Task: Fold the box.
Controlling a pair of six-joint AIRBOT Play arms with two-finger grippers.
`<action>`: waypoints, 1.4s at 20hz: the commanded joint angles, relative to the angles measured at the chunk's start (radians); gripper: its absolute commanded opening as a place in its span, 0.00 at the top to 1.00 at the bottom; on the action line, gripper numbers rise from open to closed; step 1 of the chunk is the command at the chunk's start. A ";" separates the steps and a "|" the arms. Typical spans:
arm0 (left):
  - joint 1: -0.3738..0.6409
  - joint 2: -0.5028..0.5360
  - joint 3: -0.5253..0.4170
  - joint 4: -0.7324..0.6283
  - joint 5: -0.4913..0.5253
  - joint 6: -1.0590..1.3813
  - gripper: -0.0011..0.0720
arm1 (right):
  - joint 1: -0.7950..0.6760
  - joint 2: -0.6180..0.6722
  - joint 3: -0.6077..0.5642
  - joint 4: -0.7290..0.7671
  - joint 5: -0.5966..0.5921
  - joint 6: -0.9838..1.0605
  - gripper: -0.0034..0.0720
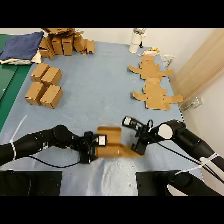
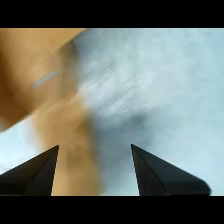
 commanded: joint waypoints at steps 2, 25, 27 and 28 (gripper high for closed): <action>0.003 0.000 0.002 0.005 0.005 -0.003 0.29 | -0.084 0.080 0.014 0.191 0.085 0.132 0.03; 0.003 0.000 0.002 0.005 0.024 -0.085 0.29 | -0.278 0.389 0.012 0.646 0.237 0.533 0.95; 0.003 0.000 0.002 0.005 0.024 -0.085 0.29 | -0.278 0.323 0.012 0.651 0.188 0.532 0.95; 0.003 0.000 0.002 0.005 0.024 -0.085 0.29 | -0.277 0.278 0.012 0.657 0.164 0.526 0.95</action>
